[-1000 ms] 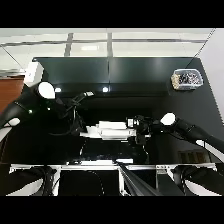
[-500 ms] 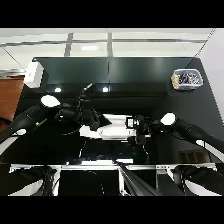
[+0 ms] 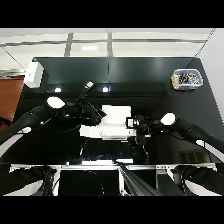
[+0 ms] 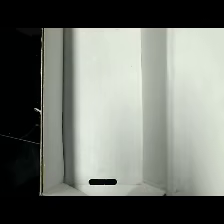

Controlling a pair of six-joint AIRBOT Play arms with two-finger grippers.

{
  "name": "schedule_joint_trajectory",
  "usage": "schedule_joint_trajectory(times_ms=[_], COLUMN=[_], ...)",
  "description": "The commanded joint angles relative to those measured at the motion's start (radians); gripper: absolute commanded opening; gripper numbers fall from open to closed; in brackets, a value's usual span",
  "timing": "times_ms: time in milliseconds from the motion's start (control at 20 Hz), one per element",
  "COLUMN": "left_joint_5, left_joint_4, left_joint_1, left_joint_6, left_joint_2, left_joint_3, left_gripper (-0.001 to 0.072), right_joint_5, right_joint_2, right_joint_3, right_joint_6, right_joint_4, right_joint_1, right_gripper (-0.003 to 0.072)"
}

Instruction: Fold the box and place the chain.

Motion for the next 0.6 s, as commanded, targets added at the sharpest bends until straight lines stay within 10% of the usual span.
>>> schedule_joint_trajectory(times_ms=[0, 550], left_joint_5=[-0.06, -0.212], left_joint_4=[0.132, 0.328], left_joint_1=[-0.016, 0.085], left_joint_6=[-0.122, -0.234], left_joint_2=[-0.076, 0.023], left_joint_3=[0.028, 0.167], left_gripper=[0.0024, 0.0023], right_joint_5=[0.0, 0.0], right_joint_2=[0.0, 0.0], right_joint_3=[0.0, 0.0], right_joint_6=[0.0, 0.0], right_joint_4=[0.0, 0.0], right_joint_1=[0.001, 0.001], right_gripper=[0.047, 0.047])
